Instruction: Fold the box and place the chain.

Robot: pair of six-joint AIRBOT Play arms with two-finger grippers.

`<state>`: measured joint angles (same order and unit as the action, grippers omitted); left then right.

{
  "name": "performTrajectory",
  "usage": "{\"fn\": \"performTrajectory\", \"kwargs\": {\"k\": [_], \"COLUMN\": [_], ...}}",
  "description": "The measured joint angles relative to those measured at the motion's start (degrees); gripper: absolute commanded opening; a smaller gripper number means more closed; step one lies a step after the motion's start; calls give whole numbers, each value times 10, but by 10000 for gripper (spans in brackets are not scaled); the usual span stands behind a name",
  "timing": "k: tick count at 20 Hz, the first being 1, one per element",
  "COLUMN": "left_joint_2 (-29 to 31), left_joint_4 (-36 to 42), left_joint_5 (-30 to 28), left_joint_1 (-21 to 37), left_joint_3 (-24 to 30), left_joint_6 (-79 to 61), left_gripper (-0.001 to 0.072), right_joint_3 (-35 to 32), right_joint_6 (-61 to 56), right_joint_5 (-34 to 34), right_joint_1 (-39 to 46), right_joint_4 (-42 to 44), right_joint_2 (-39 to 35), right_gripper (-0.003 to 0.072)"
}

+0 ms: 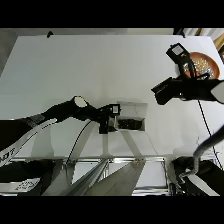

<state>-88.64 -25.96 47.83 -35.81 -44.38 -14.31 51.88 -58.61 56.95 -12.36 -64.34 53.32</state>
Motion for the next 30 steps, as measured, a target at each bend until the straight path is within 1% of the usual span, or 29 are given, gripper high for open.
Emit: {"fn": "performTrajectory", "kwargs": {"k": [3, 6, 10, 12, 14, 17, 20, 23, 24, 25, 26, 28, 30], "left_joint_2": [0, 0, 0, 0, 0, 0, 0, 0, 0, 0, 0, 0, 0], "left_joint_4": [0, 0, 0, 0, 0, 0, 0, 0, 0, 0, 0, 0, 0], "left_joint_5": [0, 0, 0, 0, 0, 0, 0, 0, 0, 0, 0, 0, 0], "left_joint_1": [0, 0, 0, 0, 0, 0, 0, 0, 0, 0, 0, 0, 0], "left_joint_3": [0, 0, 0, 0, 0, 0, 0, 0, 0, 0, 0, 0, 0], "left_joint_6": [0, 0, 0, 0, 0, 0, 0, 0, 0, 0, 0, 0, 0], "left_gripper": [137, 137, 137, 137, 137, 137, 137, 137, 137, 137, 137, 137, 137], "right_joint_3": [3, 3, 4, 4, 4, 4, 4, 4, 4, 4, 4, 4, 4], "right_joint_6": [76, 122, 176, 196, 211, 223, 224, 224, 224, 224, 224, 225, 225], "right_joint_5": [54, 87, 148, 181, 202, 216, 221, 219, 217, 214, 211, 204, 201], "right_joint_1": [39, 54, 58, 49, 28, -17, -61, -86, -90, -94, -96, -99, -101], "right_joint_4": [87, 130, 161, 168, 173, 173, 152, 130, 124, 119, 114, 103, 90], "right_joint_2": [93, 167, 205, 212, 215, 218, 219, 217, 213, 208, 201, 185, 169], "right_gripper": [200, 199, 199, 202, 252, 252, 251, 259, 271, 300, 301, 347, 346]}}
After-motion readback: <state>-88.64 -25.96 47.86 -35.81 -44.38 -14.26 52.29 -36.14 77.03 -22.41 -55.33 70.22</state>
